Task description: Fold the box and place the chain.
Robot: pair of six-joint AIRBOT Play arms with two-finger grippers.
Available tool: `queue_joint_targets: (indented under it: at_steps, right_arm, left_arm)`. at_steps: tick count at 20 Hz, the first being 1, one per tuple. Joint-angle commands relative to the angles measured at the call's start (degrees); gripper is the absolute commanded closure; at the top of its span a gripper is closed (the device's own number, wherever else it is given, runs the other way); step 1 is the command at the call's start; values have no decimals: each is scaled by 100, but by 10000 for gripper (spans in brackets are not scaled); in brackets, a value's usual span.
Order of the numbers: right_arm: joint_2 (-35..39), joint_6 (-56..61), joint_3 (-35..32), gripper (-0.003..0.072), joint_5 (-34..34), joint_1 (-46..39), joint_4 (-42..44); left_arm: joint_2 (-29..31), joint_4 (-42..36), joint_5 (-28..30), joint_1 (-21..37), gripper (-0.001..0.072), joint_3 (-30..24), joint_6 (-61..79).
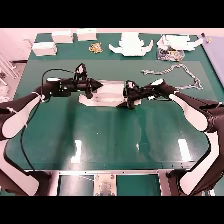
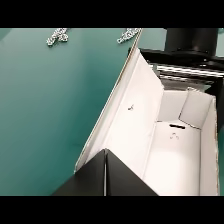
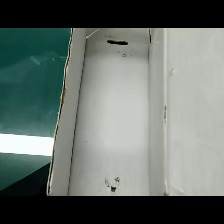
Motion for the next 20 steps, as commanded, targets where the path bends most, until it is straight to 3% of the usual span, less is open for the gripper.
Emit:
queue_joint_targets:
  at_steps: [1, 10, 20]
  right_arm:
    - [-2, -2, -2, 103, 2, 4, 0]
    - [-2, -2, -2, 103, 0, 4, 0]
    - [-2, -2, -2, 103, 0, 4, 0]
  left_arm:
    - [-205, -17, 72, -4, 691, 94, -33]
    - [-245, 544, 575, -310, 691, 94, -162]
    - [-332, 520, 487, -330, 691, 306, -31]
